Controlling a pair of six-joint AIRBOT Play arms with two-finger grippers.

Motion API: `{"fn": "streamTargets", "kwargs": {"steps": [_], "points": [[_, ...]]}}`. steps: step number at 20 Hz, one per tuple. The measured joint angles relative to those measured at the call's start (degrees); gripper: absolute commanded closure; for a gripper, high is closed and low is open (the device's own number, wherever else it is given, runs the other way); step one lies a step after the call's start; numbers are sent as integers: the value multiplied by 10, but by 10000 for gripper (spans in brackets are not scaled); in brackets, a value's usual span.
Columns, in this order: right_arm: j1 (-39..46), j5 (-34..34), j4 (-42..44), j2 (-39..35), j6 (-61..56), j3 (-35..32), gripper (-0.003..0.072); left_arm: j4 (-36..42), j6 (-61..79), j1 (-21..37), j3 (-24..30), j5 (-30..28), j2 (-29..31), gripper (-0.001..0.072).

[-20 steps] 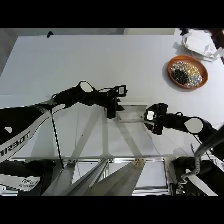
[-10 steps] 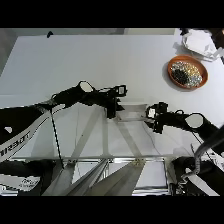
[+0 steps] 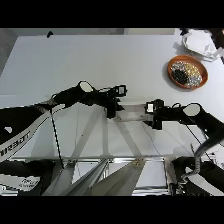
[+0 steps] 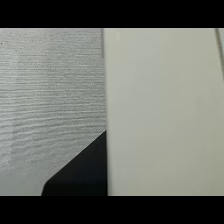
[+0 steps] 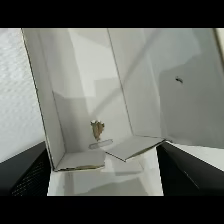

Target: Fold the box and place the chain.

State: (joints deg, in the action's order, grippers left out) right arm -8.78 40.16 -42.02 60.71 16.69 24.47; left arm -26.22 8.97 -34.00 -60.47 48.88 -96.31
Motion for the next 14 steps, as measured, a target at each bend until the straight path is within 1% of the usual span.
{"fn": "streamTargets", "kwargs": {"steps": [7,14], "points": [[20,15,24,18,42,5,-24,0,0,0,0,0,0,698],[34,42,78,44,93,14,-25,0,0,0,0,0,0,698]]}}
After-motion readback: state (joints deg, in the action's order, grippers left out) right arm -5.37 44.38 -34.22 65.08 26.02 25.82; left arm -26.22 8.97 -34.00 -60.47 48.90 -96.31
